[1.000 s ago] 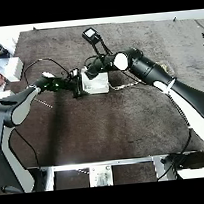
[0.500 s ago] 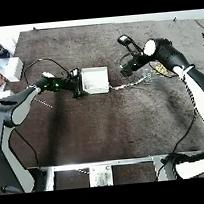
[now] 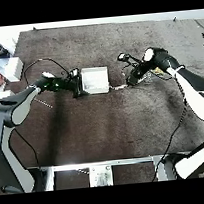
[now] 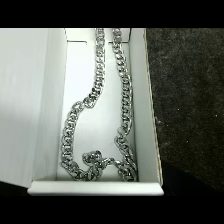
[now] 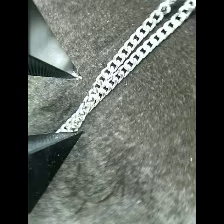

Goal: Fold the box and place the chain.

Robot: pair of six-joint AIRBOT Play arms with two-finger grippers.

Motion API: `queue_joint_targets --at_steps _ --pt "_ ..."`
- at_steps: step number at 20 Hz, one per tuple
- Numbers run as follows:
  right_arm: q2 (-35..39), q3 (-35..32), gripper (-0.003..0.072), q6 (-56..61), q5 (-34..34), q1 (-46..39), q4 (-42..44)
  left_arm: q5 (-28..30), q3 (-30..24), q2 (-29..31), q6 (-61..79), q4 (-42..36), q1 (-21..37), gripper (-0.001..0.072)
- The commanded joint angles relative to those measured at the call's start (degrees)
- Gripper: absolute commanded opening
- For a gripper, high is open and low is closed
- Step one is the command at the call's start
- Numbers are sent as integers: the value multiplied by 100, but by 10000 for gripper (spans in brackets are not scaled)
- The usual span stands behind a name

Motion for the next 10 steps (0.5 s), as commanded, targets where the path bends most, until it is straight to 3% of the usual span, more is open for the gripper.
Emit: queue_joint_targets --at_steps 1,4,10 --pt "-105 4 386 -723 -17 -13 68 0 2 0 2 2 2 366" --pt "-122 4 386 -876 -258 -9 68 0 2 0 2 2 2 366" --pt "-229 2 370 -1303 -79 -9 70 2 2 0 2 2 2 365"
